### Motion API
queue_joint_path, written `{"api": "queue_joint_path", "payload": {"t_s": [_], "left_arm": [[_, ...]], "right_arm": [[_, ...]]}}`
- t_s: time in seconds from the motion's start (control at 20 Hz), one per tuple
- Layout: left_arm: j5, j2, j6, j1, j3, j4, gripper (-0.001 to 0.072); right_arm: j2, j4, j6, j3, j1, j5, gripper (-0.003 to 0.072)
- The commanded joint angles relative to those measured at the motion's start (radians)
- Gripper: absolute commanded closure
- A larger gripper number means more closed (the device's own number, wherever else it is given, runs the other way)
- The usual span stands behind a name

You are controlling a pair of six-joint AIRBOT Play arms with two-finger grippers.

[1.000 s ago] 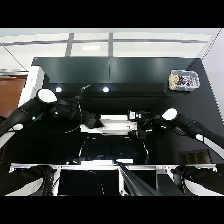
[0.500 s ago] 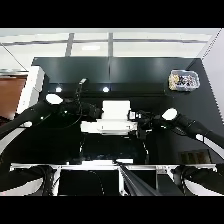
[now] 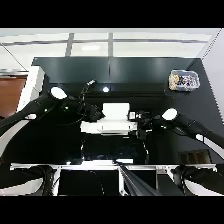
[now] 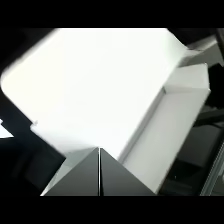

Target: Fold the box and place the chain.

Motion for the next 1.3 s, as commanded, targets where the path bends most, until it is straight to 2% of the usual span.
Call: {"api": "queue_joint_path", "payload": {"t_s": [0.0,0.1,0.15,0.2,0.25,0.3,0.35,0.4,0.5,0.65,0.75,0.9,1.0,1.25], "left_arm": [[-0.037,0.119,-0.107,0.058,0.036,0.211,0.0685],[-0.024,0.235,0.000,0.130,-0.023,0.209,0.0684],[-0.001,0.280,0.105,0.171,-0.072,0.141,0.0681],[-0.017,0.310,0.248,0.211,-0.124,0.031,0.0681],[-0.074,0.320,0.412,0.243,-0.173,-0.063,0.0680],[-0.129,0.318,0.546,0.248,-0.209,-0.094,0.0644],[-0.135,0.316,0.688,0.234,-0.246,-0.092,0.0294],[-0.100,0.315,0.763,0.214,-0.274,-0.088,0.0002],[0.006,0.311,0.769,0.156,-0.296,-0.027,-0.0004],[0.114,0.286,0.870,0.045,-0.294,0.096,-0.0003],[0.174,0.253,0.950,0.018,-0.289,0.138,-0.0003],[0.099,0.173,0.967,0.018,-0.266,0.114,-0.0003],[0.097,0.148,0.971,0.018,-0.262,0.036,-0.0002],[0.110,0.109,0.971,0.014,-0.262,0.041,-0.0001]], "right_arm": [[0.000,0.000,0.000,0.001,0.000,-0.001,0.0205],[0.000,0.000,0.000,0.001,0.000,-0.002,0.0205],[0.000,0.000,0.000,0.001,0.000,-0.001,0.0205],[0.000,0.000,0.000,0.001,0.000,-0.001,0.0205],[0.000,0.000,0.000,0.001,0.000,-0.001,0.0206],[0.000,0.000,0.000,0.001,0.000,-0.001,0.0205],[0.000,0.000,0.000,0.001,0.000,-0.001,0.0205],[0.000,0.000,0.000,0.001,0.000,-0.001,0.0205],[0.000,0.000,0.000,0.001,0.000,-0.001,0.0205],[0.000,0.000,0.000,0.001,0.000,-0.001,0.0205],[0.000,0.000,0.000,0.001,0.000,-0.001,0.0205],[0.000,0.000,0.000,0.001,0.000,-0.001,0.0205],[0.000,0.000,0.000,0.001,0.000,-0.001,0.0205],[0.000,0.000,0.000,0.001,0.000,-0.001,0.0206]]}}
